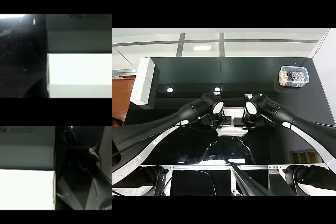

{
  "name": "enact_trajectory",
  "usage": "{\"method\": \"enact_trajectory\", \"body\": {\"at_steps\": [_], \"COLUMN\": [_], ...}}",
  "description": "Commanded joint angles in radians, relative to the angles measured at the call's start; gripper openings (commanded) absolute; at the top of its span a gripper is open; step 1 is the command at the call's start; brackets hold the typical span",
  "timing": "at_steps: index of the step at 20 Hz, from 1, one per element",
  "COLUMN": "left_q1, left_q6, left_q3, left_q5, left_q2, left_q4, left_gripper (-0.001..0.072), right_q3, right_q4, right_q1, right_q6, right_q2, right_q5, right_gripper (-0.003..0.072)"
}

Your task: Fold the box and place the chain.

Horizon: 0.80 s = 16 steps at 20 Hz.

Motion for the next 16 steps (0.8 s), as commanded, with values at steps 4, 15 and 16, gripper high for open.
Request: {"method": "enact_trajectory", "body": {"at_steps": [4,15,16], "left_q1": [0.001,0.001,0.001], "left_q6": [0.002,0.002,0.002], "left_q3": [0.0,0.0,0.0], "left_q5": [-0.001,0.006,0.005], "left_q2": [-0.001,-0.001,-0.001], "left_q4": [0.0,0.0,0.0], "left_gripper": [0.0025,0.0025,0.0025], "right_q3": [0.002,0.093,0.085], "right_q4": [0.0,-0.456,-0.523], "right_q1": [0.0,-0.303,-0.348], "right_q6": [-0.027,-0.145,-0.145], "right_q2": [0.04,0.38,0.368], "right_q5": [0.009,-0.058,-0.117], "right_gripper": [0.0335,0.0334,0.0334]}}
